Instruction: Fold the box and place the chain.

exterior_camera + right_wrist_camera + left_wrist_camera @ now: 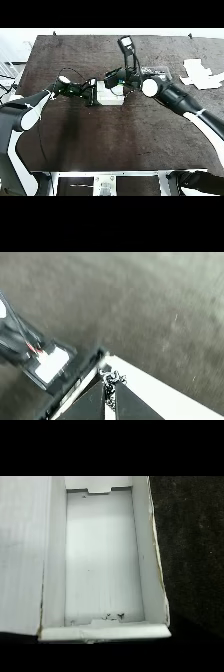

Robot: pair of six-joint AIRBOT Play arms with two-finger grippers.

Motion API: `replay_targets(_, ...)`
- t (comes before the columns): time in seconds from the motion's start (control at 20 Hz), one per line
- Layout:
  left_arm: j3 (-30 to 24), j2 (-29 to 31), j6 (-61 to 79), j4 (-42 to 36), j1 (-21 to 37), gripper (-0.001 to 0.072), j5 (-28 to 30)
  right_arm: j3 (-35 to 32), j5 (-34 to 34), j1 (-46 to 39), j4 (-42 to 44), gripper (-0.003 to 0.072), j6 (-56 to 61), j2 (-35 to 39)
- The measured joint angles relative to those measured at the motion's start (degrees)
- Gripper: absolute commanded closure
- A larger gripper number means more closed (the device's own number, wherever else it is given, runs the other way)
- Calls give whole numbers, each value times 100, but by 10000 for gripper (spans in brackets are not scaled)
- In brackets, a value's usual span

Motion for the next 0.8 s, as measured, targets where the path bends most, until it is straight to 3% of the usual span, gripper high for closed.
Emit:
replay_targets(0.3, 0, 0, -2, 0, 0, 87, 0, -313, -225, -7, 50, 676, -2, -855)
replay_targets(0.35, 0, 0, -2, 0, 0, 86, 0, -337, -286, -24, 52, 637, -4, -994)
replay_targets(0.4, 0, 0, -2, -2, 0, 86, 0, -354, -358, -52, 55, 405, -2, -1115)
replay_targets(0.45, 0, 0, 0, 0, 0, 86, 0, -365, -393, -83, 52, 329, -4, -1187)
replay_targets(0.8, 0, 0, -2, 0, 0, 87, -2, -393, -155, -612, -144, 255, -9, -669)
